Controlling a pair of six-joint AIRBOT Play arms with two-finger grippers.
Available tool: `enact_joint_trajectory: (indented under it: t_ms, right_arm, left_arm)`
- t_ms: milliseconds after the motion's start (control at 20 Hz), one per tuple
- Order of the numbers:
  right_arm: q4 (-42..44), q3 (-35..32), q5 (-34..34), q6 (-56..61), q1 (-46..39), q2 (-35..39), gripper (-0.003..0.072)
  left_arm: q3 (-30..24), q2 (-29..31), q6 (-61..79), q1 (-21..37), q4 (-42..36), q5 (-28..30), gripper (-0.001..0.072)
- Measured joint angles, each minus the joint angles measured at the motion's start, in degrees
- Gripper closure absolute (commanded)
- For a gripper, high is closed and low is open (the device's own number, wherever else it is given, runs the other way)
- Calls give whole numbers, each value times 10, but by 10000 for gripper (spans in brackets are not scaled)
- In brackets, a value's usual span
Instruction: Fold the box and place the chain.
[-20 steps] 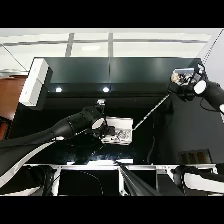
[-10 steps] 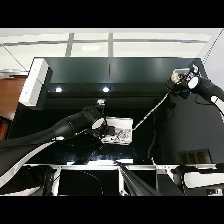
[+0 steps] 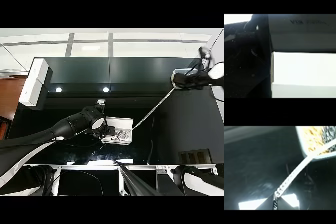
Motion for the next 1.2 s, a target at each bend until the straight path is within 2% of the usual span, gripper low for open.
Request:
enact_joint_trajectory:
  t_ms: [300, 500, 600, 800, 1200]
  right_arm:
    - [104, 0, 144, -82, 14, 193, 650]
    - [169, -14, 234, -115, 85, 250, 651]
    - [191, -33, 254, -123, 140, 260, 650]
    - [233, -90, 231, -126, 248, 265, 650]
    - [297, -155, 79, -120, 371, 216, 649]
  left_arm:
    - [0, 0, 0, 0, 0, 0, 678]
    - [0, 0, 0, 0, 0, 0, 678]
    - [0, 0, 0, 0, 0, 0, 678]
    - [0, 0, 0, 0, 0, 0, 678]
    - [0, 0, 0, 0, 0, 0, 678]
